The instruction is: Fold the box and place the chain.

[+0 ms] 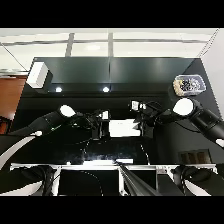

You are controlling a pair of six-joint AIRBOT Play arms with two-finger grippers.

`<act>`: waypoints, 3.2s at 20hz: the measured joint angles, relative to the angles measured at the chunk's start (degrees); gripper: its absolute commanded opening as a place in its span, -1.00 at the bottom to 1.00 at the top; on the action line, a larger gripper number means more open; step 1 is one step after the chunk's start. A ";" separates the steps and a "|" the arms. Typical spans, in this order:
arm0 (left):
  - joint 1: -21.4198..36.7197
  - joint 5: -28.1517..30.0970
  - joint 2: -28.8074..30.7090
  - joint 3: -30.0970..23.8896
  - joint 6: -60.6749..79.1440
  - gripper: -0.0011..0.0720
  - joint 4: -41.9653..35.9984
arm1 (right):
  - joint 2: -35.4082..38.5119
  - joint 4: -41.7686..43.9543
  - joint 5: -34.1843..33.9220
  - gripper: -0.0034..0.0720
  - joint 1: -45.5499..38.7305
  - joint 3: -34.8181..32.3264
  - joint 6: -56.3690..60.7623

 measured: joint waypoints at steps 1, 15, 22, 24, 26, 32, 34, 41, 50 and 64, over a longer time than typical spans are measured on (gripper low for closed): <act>0.00 -0.02 0.00 0.00 0.00 0.12 0.00 | 0.00 0.09 -0.46 0.63 0.02 0.00 0.37; 0.00 0.13 0.02 0.00 -0.09 0.12 -0.07 | -2.23 1.33 -1.22 0.55 2.69 -0.02 -0.68; 0.00 0.15 0.00 0.00 -0.15 0.12 -0.07 | -2.69 1.09 -1.95 0.23 3.21 0.00 -0.92; 0.00 0.15 0.02 0.00 -0.15 0.12 -0.07 | -2.69 1.14 -1.97 0.23 3.21 0.00 -0.92; 0.00 0.15 0.02 0.00 -0.15 0.12 -0.07 | -2.69 1.16 -1.97 0.22 3.21 0.00 -0.92; 0.00 0.15 0.00 0.00 -0.15 0.12 -0.09 | -2.69 1.29 -2.27 0.45 3.21 0.13 -0.94; 0.00 0.15 0.02 0.00 -0.17 0.12 -0.09 | -2.69 1.27 -2.29 0.80 3.21 0.42 -0.94; 0.00 0.15 0.00 0.00 -0.15 0.12 -0.09 | -2.69 1.20 -1.05 0.80 3.93 1.51 -1.20; 0.00 0.15 0.00 0.00 -0.15 0.12 -0.09 | -2.69 -4.55 -2.49 0.79 4.96 1.62 -1.27; 0.00 0.17 0.00 0.00 -0.15 0.12 -0.11 | -2.75 -4.22 -5.03 0.63 4.96 2.56 -1.14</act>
